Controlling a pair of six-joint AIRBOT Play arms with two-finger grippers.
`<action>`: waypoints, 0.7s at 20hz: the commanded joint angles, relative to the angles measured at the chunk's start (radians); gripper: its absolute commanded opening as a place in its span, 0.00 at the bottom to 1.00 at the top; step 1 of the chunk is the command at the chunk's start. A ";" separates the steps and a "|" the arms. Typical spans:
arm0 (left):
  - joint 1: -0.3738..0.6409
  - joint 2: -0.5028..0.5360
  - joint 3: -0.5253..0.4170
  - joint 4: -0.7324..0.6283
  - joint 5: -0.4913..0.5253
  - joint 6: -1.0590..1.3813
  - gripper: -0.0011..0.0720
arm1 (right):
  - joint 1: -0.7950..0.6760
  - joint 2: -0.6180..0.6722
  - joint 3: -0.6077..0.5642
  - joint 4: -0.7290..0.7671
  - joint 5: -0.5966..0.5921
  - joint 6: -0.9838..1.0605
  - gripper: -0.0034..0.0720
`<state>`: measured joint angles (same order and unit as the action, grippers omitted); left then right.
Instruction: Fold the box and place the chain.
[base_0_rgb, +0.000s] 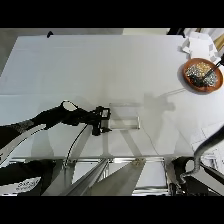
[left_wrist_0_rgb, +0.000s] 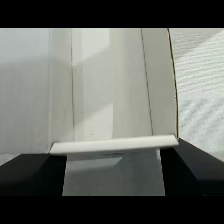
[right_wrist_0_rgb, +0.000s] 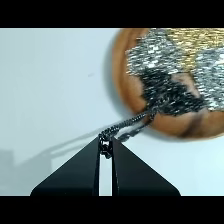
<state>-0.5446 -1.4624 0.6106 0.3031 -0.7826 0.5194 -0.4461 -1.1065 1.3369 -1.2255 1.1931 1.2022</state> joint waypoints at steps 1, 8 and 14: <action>0.001 0.001 0.000 0.000 0.000 0.000 0.36 | 0.008 0.113 -0.003 0.145 0.229 -0.042 0.07; 0.001 0.001 0.000 0.000 0.000 0.000 0.36 | 0.329 0.245 -0.075 0.167 0.332 0.006 0.07; 0.001 0.001 0.000 0.000 0.000 0.000 0.36 | 0.614 0.277 -0.190 0.127 0.246 0.070 0.07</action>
<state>-0.5446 -1.4624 0.6106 0.3031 -0.7826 0.5194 0.0483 -0.8433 1.1927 -1.0805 1.4715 1.2366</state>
